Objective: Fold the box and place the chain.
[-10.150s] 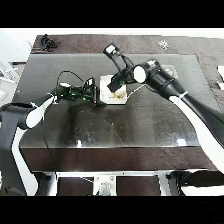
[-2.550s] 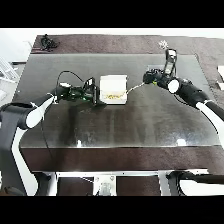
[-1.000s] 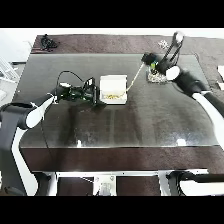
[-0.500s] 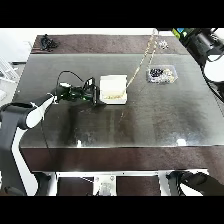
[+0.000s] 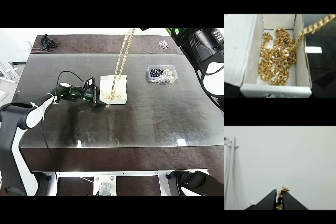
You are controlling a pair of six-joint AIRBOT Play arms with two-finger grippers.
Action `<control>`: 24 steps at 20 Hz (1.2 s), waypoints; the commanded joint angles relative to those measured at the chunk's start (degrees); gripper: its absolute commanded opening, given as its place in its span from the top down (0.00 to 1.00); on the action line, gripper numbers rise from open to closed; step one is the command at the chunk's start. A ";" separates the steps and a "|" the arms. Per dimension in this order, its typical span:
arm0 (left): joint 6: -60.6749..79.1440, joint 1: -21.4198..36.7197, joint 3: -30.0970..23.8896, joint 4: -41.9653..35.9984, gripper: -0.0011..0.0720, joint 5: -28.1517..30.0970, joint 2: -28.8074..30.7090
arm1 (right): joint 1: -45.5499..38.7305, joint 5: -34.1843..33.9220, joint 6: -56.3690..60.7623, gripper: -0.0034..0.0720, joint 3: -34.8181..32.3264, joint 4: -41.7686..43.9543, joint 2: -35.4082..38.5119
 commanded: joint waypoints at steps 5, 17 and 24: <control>0.00 0.02 0.00 0.00 0.13 0.02 0.04 | 0.57 -7.37 -1.11 0.95 2.03 -0.02 -2.73; 0.00 0.02 0.00 0.00 0.13 0.02 0.04 | 0.57 -6.49 -1.09 0.95 2.97 0.00 -4.33; 0.00 0.02 0.00 0.00 0.13 0.02 0.04 | 0.57 -7.08 -1.09 0.95 2.97 0.00 -6.78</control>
